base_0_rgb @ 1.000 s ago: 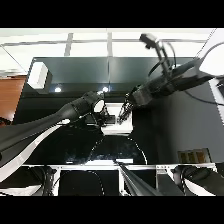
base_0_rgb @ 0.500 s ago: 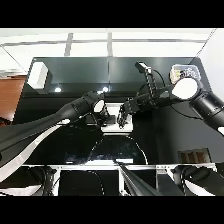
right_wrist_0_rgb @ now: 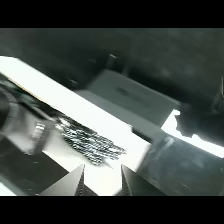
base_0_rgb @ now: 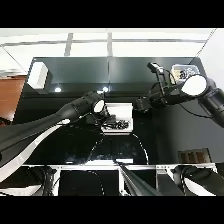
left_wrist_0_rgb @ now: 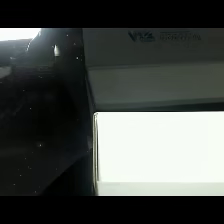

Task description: Fold the box and place the chain.

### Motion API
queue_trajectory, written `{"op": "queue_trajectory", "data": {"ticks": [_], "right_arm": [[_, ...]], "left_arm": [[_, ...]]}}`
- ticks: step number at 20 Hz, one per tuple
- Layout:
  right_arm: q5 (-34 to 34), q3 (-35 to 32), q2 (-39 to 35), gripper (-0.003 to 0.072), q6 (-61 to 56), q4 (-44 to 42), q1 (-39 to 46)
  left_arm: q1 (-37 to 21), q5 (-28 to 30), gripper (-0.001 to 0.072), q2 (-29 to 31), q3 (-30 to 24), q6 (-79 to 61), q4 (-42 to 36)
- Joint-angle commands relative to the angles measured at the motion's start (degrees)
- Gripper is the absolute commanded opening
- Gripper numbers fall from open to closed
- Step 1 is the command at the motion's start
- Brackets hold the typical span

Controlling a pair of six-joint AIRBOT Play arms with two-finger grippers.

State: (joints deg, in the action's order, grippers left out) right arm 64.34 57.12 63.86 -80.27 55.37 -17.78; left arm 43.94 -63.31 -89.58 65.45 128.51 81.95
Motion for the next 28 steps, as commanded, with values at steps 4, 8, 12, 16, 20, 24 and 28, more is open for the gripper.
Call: {"op": "queue_trajectory", "data": {"ticks": [4, 8, 12, 16, 20, 24, 28], "right_arm": [[4.63, -0.07, -0.15, 0.0286, 0.79, 1.90, 2.38], [4.92, -0.07, -0.15, 0.0286, 0.79, 1.92, 2.38], [7.72, -0.07, -0.15, 0.0286, 0.57, 5.27, 2.45], [9.29, -0.07, -0.15, 0.0286, -2.56, 10.43, 4.02], [7.85, -0.07, -0.15, 0.0286, -4.61, 10.49, 5.29], [6.12, -0.07, -0.13, 0.0286, -6.56, 10.03, 5.27], [6.10, -0.07, -0.13, 0.0286, -6.56, 10.03, 5.27]], "left_arm": [[0.31, -1.33, 0.0095, 0.02, 2.58, -0.55, -0.44], [0.15, -4.92, 0.0578, 0.76, 5.75, -3.39, 0.94], [-0.17, -8.98, 0.0578, 7.45, 3.74, -12.35, 7.85], [-9.92, -6.97, 0.0578, 20.24, -8.57, -15.41, 11.45], [-29.90, 1.29, 0.0578, 27.43, -23.71, -49.81, -17.66], [-36.00, -2.62, 0.0655, 24.90, -31.45, -99.82, -48.17], [-29.59, 2.97, 0.0718, 22.82, -31.95, -129.85, -47.91]]}}
